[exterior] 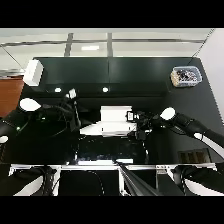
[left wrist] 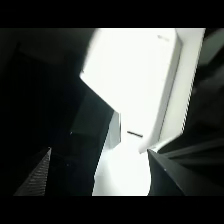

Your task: Fold the box and place the chain.

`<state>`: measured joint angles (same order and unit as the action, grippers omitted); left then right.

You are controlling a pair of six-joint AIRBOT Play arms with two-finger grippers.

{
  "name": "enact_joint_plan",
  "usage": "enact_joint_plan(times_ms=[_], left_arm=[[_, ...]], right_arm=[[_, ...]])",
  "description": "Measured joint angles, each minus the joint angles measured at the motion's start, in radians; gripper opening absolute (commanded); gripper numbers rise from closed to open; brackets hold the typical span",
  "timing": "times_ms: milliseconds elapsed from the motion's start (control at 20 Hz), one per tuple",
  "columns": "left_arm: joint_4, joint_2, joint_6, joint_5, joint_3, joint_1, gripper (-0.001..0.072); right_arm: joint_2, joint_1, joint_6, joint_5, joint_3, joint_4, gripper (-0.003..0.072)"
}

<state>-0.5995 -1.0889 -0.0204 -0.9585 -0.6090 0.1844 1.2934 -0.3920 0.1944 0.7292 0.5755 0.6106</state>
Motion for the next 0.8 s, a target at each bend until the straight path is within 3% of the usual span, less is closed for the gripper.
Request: enact_joint_plan(times_ms=[350, 800], left_arm=[[-0.086, -0.107, -0.181, 0.079, -0.017, 0.076, 0.0690], [-0.093, -0.160, -0.207, 0.061, -0.028, 0.147, 0.0688]], right_arm=[[0.000, 0.000, 0.000, 0.000, 0.000, 0.000, 0.0420], [0.000, 0.000, 0.000, 0.000, 0.000, 0.000, 0.0420]])
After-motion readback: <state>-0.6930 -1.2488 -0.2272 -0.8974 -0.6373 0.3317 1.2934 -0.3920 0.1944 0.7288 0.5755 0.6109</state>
